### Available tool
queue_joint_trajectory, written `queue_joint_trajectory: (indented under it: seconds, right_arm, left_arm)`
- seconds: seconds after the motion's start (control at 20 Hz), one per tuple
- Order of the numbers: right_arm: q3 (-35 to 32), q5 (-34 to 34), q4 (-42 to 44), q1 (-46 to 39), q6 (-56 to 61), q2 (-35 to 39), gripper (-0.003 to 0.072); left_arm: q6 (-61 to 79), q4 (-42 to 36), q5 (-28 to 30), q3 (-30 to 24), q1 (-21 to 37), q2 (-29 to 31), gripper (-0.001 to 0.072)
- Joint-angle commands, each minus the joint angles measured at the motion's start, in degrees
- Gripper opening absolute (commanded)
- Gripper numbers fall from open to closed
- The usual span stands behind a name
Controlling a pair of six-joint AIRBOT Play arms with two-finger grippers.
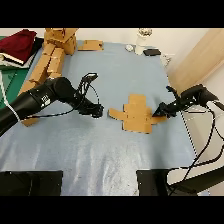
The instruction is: Fold the box.
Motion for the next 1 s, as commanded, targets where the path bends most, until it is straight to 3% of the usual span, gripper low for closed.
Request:
queue_joint_trajectory:
  seconds: [0.0,0.15,0.2,0.25,0.3,0.6,0.75,0.95]
  right_arm:
    - [-0.66,-2.40,1.86,2.43,0.02,-0.02,0.0248]
    - [-0.76,-3.91,1.16,3.28,2.25,0.00,0.0245]
    - [-0.79,-4.22,1.79,3.41,2.62,0.00,0.0191]
    - [-0.76,-4.55,2.54,3.93,2.60,0.00,0.0040]
    - [-0.92,-4.52,3.72,5.22,2.56,0.00,0.0004]
    - [-8.79,3.98,13.68,22.29,-7.78,3.13,0.0002]
    - [-16.20,15.13,16.13,30.21,-10.91,11.58,0.0002]
    - [-26.71,24.33,16.31,38.16,-10.82,22.97,0.0002]
  left_arm:
    - [0.15,-3.19,-2.32,-0.02,2.10,0.02,0.0469]
    - [0.31,-3.21,-4.63,-0.02,4.04,0.02,0.0470]
    - [0.74,-3.23,-4.85,-0.02,4.50,0.02,0.0470]
    - [1.29,-3.19,-4.85,-0.02,5.07,0.02,0.0469]
    - [1.90,-3.21,-4.85,-0.02,5.60,0.02,0.0470]
    - [3.74,-3.23,-9.16,-0.17,14.34,0.02,0.0470]
    - [6.58,-4.52,-11.21,-1.57,19.04,0.02,0.0471]
    - [15.10,-12.17,-8.26,-9.27,21.57,0.02,0.0471]
